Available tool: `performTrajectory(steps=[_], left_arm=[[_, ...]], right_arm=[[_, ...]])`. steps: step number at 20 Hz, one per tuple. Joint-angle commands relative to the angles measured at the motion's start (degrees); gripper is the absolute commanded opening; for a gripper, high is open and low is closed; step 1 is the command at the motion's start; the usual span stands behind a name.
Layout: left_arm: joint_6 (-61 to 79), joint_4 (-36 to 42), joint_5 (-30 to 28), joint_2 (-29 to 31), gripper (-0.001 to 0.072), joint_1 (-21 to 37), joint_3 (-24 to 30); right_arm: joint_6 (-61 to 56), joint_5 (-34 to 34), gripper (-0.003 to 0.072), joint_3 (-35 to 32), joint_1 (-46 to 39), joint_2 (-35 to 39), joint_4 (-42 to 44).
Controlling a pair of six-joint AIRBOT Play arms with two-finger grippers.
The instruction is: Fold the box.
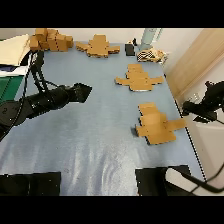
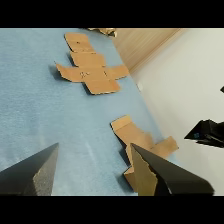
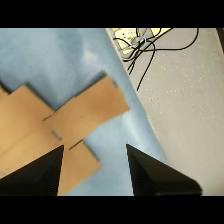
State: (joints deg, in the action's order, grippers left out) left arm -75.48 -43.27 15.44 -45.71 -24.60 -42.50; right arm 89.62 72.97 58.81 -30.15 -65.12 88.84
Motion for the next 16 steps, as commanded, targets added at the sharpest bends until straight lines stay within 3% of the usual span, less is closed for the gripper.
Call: performTrajectory(steps=[1,10,11,13,16], left_arm=[[0.0,0.0,0.7,0.0,0.0692,-0.1,0.0],[0.0,0.1,0.4,0.0,0.0692,-0.1,0.0],[0.0,0.1,0.4,0.0,0.0692,-0.1,0.0],[0.0,0.1,0.4,0.0,0.0692,-0.1,0.0],[0.0,0.1,0.6,0.0,0.0692,-0.1,0.0]], right_arm=[[10.5,-5.1,0.0574,4.3,-6.3,-10.4,3.2],[20.6,-4.6,0.0573,8.5,-6.8,-22.7,6.4],[21.0,-4.3,0.0562,8.5,-6.8,-23.1,6.4],[22.9,-1.6,0.0448,8.5,-6.8,-23.3,6.8],[26.2,2.3,0.0431,8.5,-6.8,-23.3,9.7]])
